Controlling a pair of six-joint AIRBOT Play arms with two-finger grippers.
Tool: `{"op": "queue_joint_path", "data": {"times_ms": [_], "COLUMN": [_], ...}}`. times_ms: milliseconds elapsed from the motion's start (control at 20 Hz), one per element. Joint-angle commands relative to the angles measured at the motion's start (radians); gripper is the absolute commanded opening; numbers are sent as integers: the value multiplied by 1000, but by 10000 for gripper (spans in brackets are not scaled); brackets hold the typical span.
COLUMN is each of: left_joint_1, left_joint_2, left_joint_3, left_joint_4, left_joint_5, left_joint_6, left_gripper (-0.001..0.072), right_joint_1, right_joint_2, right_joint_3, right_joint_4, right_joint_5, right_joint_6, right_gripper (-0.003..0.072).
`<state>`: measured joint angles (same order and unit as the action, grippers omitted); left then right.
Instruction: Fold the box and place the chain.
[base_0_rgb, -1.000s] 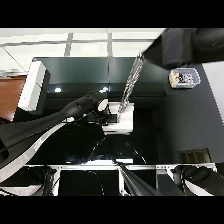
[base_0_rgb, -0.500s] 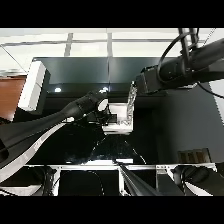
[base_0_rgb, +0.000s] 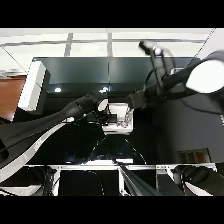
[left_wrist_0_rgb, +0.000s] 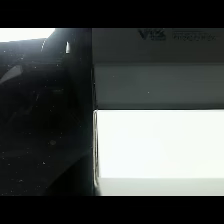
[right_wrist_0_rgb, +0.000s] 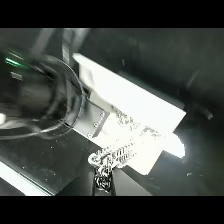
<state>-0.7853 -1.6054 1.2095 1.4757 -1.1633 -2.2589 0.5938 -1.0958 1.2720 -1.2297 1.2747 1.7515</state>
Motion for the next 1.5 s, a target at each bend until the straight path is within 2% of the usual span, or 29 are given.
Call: {"op": "queue_joint_path", "data": {"times_ms": [0, 100, 200, 250, 300, 650, 850, 900, 950, 1000, 1200, 1300, 1350, 1450], "left_joint_1": [0, 0, 0, 0, 0, 0, 0, -1, -1, -1, -1, 10, 39, 161], "left_joint_2": [1, 1, 1, 1, 1, 0, 1, 4, 13, 35, 220, 335, 389, 474], "left_joint_3": [1, 1, 1, 1, 1, 0, 7, 19, 31, 40, 40, 7, -30, -133], "left_joint_4": [1, 1, 1, 1, 1, 3, -24, -21, -21, -13, 101, 255, 327, 318], "left_joint_5": [3, 3, 3, 3, 3, 2, -15, -37, -51, -50, -97, -171, -233, -321], "left_joint_6": [0, 0, 0, 0, 0, 5, 7, 7, 7, 7, 82, 113, 121, 174], "left_gripper": [27, 27, 27, 27, 27, 27, 38, 215, 483, 720, 711, 711, 710, 711], "right_joint_1": [3, 6, 6, 6, 6, -134, -158, -158, -158, -158, -158, -158, -158, -158], "right_joint_2": [0, -6, -23, -27, -25, 48, 71, 71, 71, 71, 71, 71, 71, 71], "right_joint_3": [-218, -320, -359, -359, -357, -342, -343, -344, -344, -344, -344, -344, -344, -344], "right_joint_4": [69, 69, 69, 69, 64, -118, -133, -133, -134, -134, -137, -137, -137, -136], "right_joint_5": [-262, -399, -430, -422, -415, -213, -169, -162, -156, -156, -157, -157, -157, -157], "right_joint_6": [-5, -4, 0, 0, -4, -7, -33, -33, -37, -45, -56, -55, -55, -54], "right_gripper": [15, 15, 47, 261, 436, 439, 439, 439, 439, 438, 438, 439, 439, 439]}}
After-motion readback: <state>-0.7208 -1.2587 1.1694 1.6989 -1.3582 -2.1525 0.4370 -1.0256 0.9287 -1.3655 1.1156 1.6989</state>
